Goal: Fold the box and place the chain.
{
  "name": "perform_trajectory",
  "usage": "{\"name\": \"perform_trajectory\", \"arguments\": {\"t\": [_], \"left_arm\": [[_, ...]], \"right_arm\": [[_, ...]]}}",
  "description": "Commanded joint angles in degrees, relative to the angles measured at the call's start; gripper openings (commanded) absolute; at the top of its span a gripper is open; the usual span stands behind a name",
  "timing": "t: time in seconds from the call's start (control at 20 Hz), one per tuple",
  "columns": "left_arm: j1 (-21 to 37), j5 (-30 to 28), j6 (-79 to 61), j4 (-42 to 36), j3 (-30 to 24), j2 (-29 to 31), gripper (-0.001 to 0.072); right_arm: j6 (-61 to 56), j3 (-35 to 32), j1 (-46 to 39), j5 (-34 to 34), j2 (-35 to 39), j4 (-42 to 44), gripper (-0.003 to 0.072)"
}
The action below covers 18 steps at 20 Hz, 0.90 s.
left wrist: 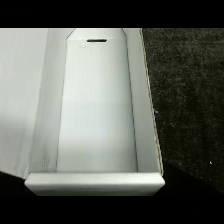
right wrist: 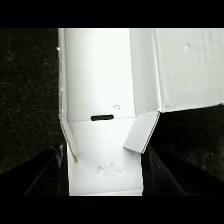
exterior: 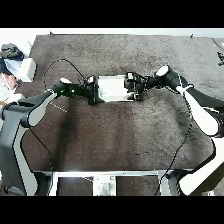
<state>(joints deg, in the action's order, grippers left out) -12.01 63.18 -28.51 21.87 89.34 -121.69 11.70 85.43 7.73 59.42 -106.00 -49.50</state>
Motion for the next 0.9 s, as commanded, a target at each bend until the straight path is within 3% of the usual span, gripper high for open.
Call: {"name": "perform_trajectory", "arguments": {"t": [0.0,0.05,0.15,0.25,0.3,0.4,0.45,0.85], "left_arm": [[0.04,0.00,-0.02,0.02,0.07,-0.04,0.0356],[0.04,-0.02,-0.02,0.02,0.07,-0.04,0.0356],[0.04,-0.02,-0.02,0.02,0.07,-0.04,0.0356],[0.04,-0.02,-0.02,0.02,0.07,-0.04,0.0356],[0.04,-0.02,-0.02,0.02,0.07,-0.04,0.0356],[0.04,-0.02,-0.02,0.00,0.07,-0.04,0.0355],[0.04,0.00,-0.02,0.02,0.07,-0.04,0.0355],[0.04,-0.02,-0.02,0.02,0.07,-0.04,0.0356]], "right_arm": [[-0.98,-0.13,0.35,-0.96,-1.31,0.90,0.0585],[-0.98,-0.13,0.48,-1.46,-1.42,0.90,0.0584],[-0.90,-0.13,0.55,-2.25,-1.42,1.20,0.0419],[-0.74,-0.11,0.55,-2.97,-1.42,1.33,0.0412],[-0.39,-0.13,0.55,-2.89,-1.42,1.36,0.0316],[1.16,-0.13,0.85,-2.69,-1.49,2.12,0.0268],[2.38,-0.13,1.16,-2.71,-1.49,2.78,0.0201],[7.17,-0.13,2.27,-3.06,-2.16,7.61,0.0202]]}}
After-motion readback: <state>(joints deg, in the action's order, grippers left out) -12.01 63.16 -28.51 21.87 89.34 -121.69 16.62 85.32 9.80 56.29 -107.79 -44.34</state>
